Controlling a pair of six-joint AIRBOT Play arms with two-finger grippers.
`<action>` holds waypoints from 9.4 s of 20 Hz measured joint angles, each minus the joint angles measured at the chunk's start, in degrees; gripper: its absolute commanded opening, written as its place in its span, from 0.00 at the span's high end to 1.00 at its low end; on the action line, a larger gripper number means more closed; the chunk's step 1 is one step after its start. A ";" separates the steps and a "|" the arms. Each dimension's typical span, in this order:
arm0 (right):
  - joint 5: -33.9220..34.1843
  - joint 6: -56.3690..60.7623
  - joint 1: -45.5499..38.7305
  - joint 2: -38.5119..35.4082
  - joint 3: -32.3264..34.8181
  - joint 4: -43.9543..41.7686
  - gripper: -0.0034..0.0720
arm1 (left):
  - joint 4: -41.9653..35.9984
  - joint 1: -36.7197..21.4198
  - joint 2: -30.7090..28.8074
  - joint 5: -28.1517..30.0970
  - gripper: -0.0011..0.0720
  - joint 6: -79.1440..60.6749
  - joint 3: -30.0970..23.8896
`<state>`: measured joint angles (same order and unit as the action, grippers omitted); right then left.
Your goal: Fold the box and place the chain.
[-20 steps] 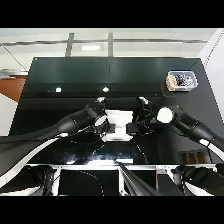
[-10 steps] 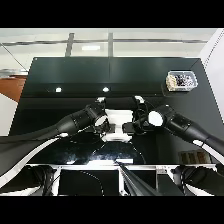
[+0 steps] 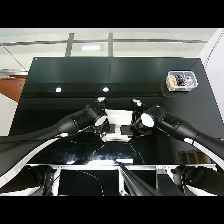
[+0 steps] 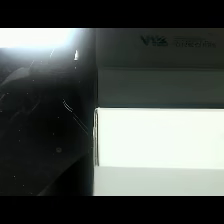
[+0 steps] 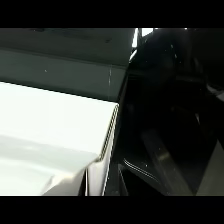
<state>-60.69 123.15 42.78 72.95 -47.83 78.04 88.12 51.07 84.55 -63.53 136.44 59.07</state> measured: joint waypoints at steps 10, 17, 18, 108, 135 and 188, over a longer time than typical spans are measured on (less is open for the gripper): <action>-0.39 2.47 0.09 1.40 -2.29 2.60 0.65 | 0.09 0.02 0.00 0.00 0.95 -1.09 0.02; -3.08 2.64 0.46 5.18 -5.29 3.87 0.75 | -0.09 0.00 0.00 0.00 0.95 -1.16 0.02; -3.10 2.64 0.52 5.42 -5.38 3.82 0.75 | -0.11 0.00 0.00 0.00 0.95 -1.16 0.02; -2.03 -2.51 -51.32 33.44 -46.34 -0.96 0.58 | 0.72 0.00 0.42 -1.46 0.95 3.45 3.06; -13.97 -42.05 -62.23 3.91 -58.75 -30.03 0.91 | -0.57 0.00 0.42 -1.44 0.95 3.23 3.06; -18.58 -47.71 -23.39 -16.81 -39.87 -34.34 0.91 | -0.55 0.04 0.42 -1.01 0.95 3.06 3.10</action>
<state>-79.26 75.44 19.40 56.14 -87.70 43.70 87.57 51.11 84.97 -64.53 139.50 62.17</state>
